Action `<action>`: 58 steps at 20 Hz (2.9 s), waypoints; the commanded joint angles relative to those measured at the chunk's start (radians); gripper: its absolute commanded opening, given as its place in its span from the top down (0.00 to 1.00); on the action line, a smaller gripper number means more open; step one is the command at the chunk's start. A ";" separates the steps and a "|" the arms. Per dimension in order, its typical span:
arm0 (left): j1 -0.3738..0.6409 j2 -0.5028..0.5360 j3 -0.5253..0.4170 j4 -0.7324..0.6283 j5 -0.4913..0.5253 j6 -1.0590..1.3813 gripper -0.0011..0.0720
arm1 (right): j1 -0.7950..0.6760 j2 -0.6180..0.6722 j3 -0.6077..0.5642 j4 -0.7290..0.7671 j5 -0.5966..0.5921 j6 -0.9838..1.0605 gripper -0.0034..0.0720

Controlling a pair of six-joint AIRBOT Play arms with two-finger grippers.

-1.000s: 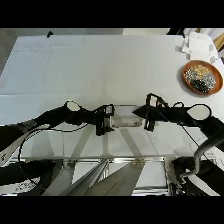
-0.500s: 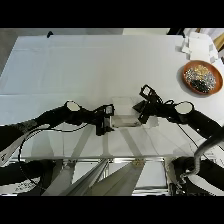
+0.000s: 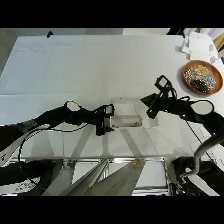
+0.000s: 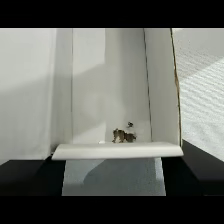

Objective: Fold the box and place the chain.

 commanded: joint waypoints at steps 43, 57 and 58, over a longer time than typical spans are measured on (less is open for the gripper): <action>0.000 0.001 -0.001 0.000 0.000 0.000 0.45 | 0.163 -0.204 -0.027 -0.156 0.072 -0.481 0.50; 0.000 0.001 -0.001 0.000 0.000 0.000 0.45 | 0.161 -0.002 -0.027 -0.475 0.124 -0.081 0.75; 0.000 0.001 -0.001 0.000 0.000 0.000 0.45 | 0.161 0.031 -0.027 -0.475 0.131 -0.035 0.82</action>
